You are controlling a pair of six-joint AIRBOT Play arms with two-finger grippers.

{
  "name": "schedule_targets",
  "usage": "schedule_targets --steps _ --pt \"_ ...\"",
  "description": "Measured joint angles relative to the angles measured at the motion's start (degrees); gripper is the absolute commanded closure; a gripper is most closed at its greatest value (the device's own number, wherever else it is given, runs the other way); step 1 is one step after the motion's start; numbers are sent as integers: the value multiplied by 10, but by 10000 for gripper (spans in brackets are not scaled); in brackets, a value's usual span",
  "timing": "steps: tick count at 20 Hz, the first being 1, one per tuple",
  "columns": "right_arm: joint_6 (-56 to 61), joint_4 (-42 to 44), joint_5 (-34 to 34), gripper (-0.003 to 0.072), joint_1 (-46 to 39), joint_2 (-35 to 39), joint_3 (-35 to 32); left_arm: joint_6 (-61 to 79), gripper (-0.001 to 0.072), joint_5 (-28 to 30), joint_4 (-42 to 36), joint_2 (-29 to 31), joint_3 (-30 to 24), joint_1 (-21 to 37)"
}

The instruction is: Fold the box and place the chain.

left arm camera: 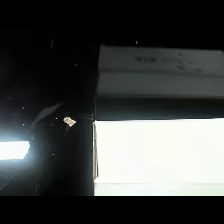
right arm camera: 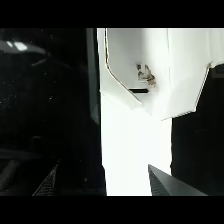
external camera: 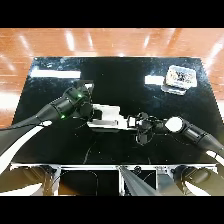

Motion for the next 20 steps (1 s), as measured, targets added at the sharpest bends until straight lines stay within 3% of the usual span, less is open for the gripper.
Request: schedule_targets --steps 9,16,18,19,20 --pt "7 3 -64 -12 35 -11 8 14 693 -42 -8 3 -25 3" --pt "8 16 -79 -11 43 -78 64 25 694 -49 -9 0 -27 3" --pt "8 18 -79 117 44 -91 74 26 694 -49 -9 -1 -27 3" --pt "8 21 -79 126 44 -94 77 26 694 -51 -9 -2 -27 3" --pt "7 24 -77 233 45 -97 79 27 693 -50 -9 -3 -27 3"
